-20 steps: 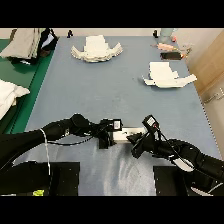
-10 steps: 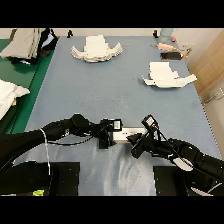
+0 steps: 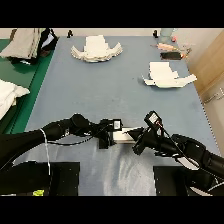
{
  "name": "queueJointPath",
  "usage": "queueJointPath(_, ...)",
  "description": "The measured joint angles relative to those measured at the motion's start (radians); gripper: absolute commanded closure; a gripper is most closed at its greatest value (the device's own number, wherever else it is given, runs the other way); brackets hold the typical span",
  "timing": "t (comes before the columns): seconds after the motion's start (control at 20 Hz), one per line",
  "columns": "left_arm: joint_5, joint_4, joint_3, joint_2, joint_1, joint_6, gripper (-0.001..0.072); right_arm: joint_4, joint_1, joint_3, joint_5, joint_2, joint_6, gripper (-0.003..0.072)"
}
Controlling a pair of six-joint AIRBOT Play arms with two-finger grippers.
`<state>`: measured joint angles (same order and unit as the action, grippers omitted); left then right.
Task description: Fold the box.
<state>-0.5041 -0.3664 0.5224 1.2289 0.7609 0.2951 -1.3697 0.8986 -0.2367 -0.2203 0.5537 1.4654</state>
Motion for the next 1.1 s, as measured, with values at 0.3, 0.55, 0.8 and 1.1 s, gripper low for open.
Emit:
queueJointPath(0.3, 0.000, 0.000, 0.000, 0.000, 0.000, 0.000, 0.0185, -0.197, -0.149, -0.166, -0.233, 0.034, 0.018, 0.0682)
queueJointPath(0.55, -0.001, 0.000, 0.000, 0.000, 0.000, 0.000, 0.0185, -0.269, -0.357, -0.417, -0.610, 0.238, 0.183, 0.0682)
queueJointPath(0.8, -0.002, 0.001, 0.000, 0.000, 0.000, 0.000, 0.0185, -0.283, -0.455, -0.565, -0.830, 0.447, 0.373, 0.0682)
queueJointPath(1.1, 0.006, 0.007, 0.005, -0.021, -0.003, -0.030, 0.0185, -0.276, -0.477, -0.602, -0.884, 0.544, 0.510, 0.0682)
